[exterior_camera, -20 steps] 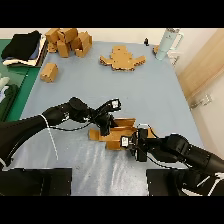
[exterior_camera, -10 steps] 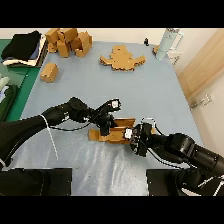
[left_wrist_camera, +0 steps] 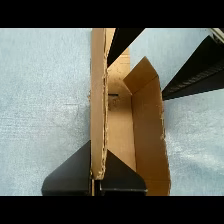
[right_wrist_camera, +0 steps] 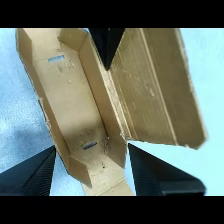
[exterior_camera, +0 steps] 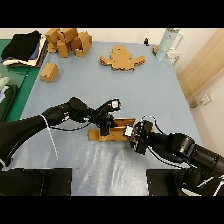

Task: Fold the box.

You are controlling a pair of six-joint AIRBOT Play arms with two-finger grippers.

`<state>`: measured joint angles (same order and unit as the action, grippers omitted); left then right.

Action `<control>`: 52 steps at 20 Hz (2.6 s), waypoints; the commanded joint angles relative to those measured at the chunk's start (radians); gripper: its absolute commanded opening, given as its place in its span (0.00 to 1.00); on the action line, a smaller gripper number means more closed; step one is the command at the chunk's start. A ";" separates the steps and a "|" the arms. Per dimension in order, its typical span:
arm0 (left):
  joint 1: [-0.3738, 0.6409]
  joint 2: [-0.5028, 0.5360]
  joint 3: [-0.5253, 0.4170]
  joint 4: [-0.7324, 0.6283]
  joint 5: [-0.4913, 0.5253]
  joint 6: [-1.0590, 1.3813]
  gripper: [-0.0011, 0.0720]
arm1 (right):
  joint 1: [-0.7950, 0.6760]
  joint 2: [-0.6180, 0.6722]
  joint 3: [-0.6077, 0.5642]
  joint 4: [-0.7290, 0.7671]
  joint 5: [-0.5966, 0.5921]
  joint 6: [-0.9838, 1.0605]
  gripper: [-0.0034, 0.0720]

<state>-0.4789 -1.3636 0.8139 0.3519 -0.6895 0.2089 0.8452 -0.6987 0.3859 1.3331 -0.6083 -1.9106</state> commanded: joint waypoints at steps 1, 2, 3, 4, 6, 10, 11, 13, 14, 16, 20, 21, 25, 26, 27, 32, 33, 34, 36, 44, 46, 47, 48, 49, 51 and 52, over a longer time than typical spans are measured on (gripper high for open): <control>0.000 0.000 0.000 0.000 0.000 0.000 0.03 | 0.000 0.000 0.001 -0.017 -0.001 0.010 0.99; 0.000 0.000 0.000 0.000 0.000 0.000 0.03 | -0.005 -0.002 0.001 -0.017 -0.002 0.010 0.99; 0.000 0.000 0.000 0.000 0.001 0.000 0.03 | -0.019 -0.007 0.001 -0.010 -0.001 0.011 1.00; 0.000 0.000 0.000 0.000 0.001 0.000 0.03 | -0.043 -0.011 0.001 0.008 0.002 0.007 1.00; 0.000 0.000 0.000 0.000 0.000 0.000 0.03 | -0.091 -0.013 0.001 0.109 0.007 -0.094 1.00; 0.000 0.000 0.000 0.000 0.000 0.000 0.03 | -0.232 -0.023 0.001 0.453 0.014 -0.564 1.00; 0.000 0.000 0.000 0.000 0.000 0.000 0.03 | -0.273 -0.035 0.002 0.531 0.014 -0.659 1.00; 0.000 0.000 0.000 0.000 0.000 0.000 0.03 | -0.357 -0.078 0.005 0.713 0.012 -0.872 1.00; 0.000 0.000 0.000 0.000 0.000 0.000 0.03 | -0.392 -0.106 0.013 0.784 -0.005 -0.958 1.00; 0.000 0.000 0.000 0.000 0.000 0.000 0.03 | -0.456 -0.178 0.055 0.863 -0.097 -1.057 1.00; 0.000 0.000 0.000 0.000 0.000 0.000 0.03 | -0.529 -0.300 0.127 0.887 -0.240 -1.091 1.00; 0.000 0.000 0.000 0.000 0.000 0.000 0.03 | -0.533 -0.319 0.127 0.886 -0.237 -1.091 1.00; 0.000 0.000 0.000 0.000 0.000 0.000 0.03 | -0.525 -0.366 0.127 0.885 -0.189 -1.091 0.99; 0.000 0.000 0.000 0.000 0.001 0.000 0.03 | -0.513 -0.367 0.127 0.882 -0.178 -1.091 0.99; 0.000 0.000 0.000 0.000 0.000 0.000 0.03 | -0.501 -0.367 0.127 0.880 -0.176 -1.091 0.99; 0.000 0.000 0.000 0.000 0.000 0.000 0.03 | -0.478 -0.367 0.129 0.849 -0.152 -1.091 0.99; 0.000 0.000 0.000 0.000 0.000 0.000 0.03 | -0.478 -0.367 0.129 0.835 -0.153 -1.091 0.99; 0.000 0.000 0.000 0.000 0.000 0.000 0.03 | -0.478 -0.367 0.129 0.819 -0.153 -1.091 0.99; 0.000 0.000 0.000 0.000 0.000 0.000 0.03 | -0.478 -0.367 0.132 0.791 -0.166 -1.091 0.99; 0.000 0.000 0.000 0.000 0.001 0.000 0.03 | -0.448 -0.368 0.134 0.795 -0.154 -1.091 0.99; 0.000 0.000 0.000 0.000 0.000 0.000 0.03 | -0.431 -0.370 0.134 0.795 -0.140 -1.091 0.99; 0.000 0.000 0.000 0.000 0.000 0.000 0.03 | -0.431 -0.372 0.134 0.802 -0.140 -1.091 0.99; 0.000 0.000 0.000 0.000 0.001 0.000 0.03 | -0.431 -0.373 0.134 0.803 -0.141 -1.091 0.99; 0.000 0.000 0.000 0.000 0.000 0.000 0.03 | -0.431 -0.372 0.134 0.802 -0.141 -1.091 0.99; 0.000 0.000 0.000 0.000 0.000 0.000 0.03 | -0.431 -0.372 0.134 0.802 -0.140 -1.091 0.99; 0.000 0.000 0.000 0.000 0.000 0.000 0.03 | -0.431 -0.370 0.134 0.802 -0.141 -1.091 0.99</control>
<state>-0.4789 -1.3636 0.8139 0.3519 -0.6895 0.2089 0.4103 -1.0695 0.5182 2.1307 -0.7525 -3.0009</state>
